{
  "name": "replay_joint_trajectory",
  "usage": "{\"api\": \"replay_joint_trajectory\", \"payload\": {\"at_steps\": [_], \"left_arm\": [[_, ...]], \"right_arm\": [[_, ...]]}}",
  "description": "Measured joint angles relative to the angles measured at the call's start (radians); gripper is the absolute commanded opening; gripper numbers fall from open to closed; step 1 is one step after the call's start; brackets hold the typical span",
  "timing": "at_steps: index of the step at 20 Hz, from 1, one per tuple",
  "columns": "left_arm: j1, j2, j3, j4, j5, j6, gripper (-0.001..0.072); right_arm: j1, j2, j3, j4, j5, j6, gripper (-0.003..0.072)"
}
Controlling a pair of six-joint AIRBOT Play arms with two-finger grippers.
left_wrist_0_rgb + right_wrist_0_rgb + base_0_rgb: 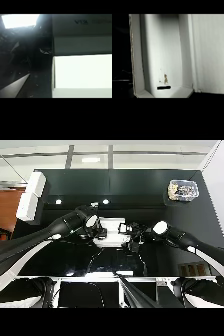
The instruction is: Fold the box and place the chain.
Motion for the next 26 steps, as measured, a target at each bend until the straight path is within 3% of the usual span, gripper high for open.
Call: {"api": "replay_joint_trajectory", "payload": {"at_steps": [3, 4, 8, 9, 11, 12, 13, 19, 20, 21, 22, 26], "left_arm": [[-0.002, -0.005, 0.001, -0.018, 0.018, -0.005, 0.0096], [-0.002, -0.006, 0.001, -0.017, 0.016, -0.006, 0.0031], [-0.003, -0.008, 0.001, -0.022, 0.017, -0.012, 0.0034], [-0.003, -0.008, 0.001, -0.023, 0.017, -0.011, 0.0068], [-0.003, -0.009, 0.001, -0.025, 0.018, -0.003, 0.0346], [-0.003, -0.010, 0.001, -0.030, 0.017, -0.005, 0.0416], [-0.003, -0.009, 0.001, -0.031, 0.018, -0.005, 0.0418], [-0.002, -0.009, 0.003, -0.032, 0.014, -0.005, 0.0400], [-0.002, -0.010, 0.005, -0.032, 0.014, -0.005, 0.0293], [-0.002, -0.010, 0.007, -0.032, 0.014, -0.006, 0.0128], [-0.002, -0.009, 0.009, -0.032, 0.014, -0.006, 0.0027], [-0.002, -0.009, 0.012, -0.031, 0.017, -0.009, 0.0030]], "right_arm": [[0.000, 0.000, 0.000, 0.000, 0.000, 0.000, 0.0078], [0.000, 0.000, 0.000, 0.000, 0.000, 0.000, 0.0077], [0.000, 0.000, 0.000, 0.000, 0.000, 0.001, 0.0078], [0.000, 0.000, 0.000, 0.000, 0.000, 0.001, 0.0078], [0.000, 0.000, 0.000, 0.000, 0.000, 0.000, 0.0078], [0.000, 0.000, 0.000, 0.000, 0.000, 0.000, 0.0078], [0.000, 0.000, 0.000, 0.000, 0.000, 0.000, 0.0078], [0.000, 0.000, 0.000, 0.000, 0.000, 0.000, 0.0078], [0.000, 0.000, 0.000, 0.000, 0.000, 0.000, 0.0078], [0.000, 0.000, 0.000, 0.000, 0.000, 0.000, 0.0078], [0.000, 0.000, 0.000, 0.000, 0.000, 0.000, 0.0078], [0.000, 0.000, 0.000, 0.000, 0.000, 0.000, 0.0079]]}}
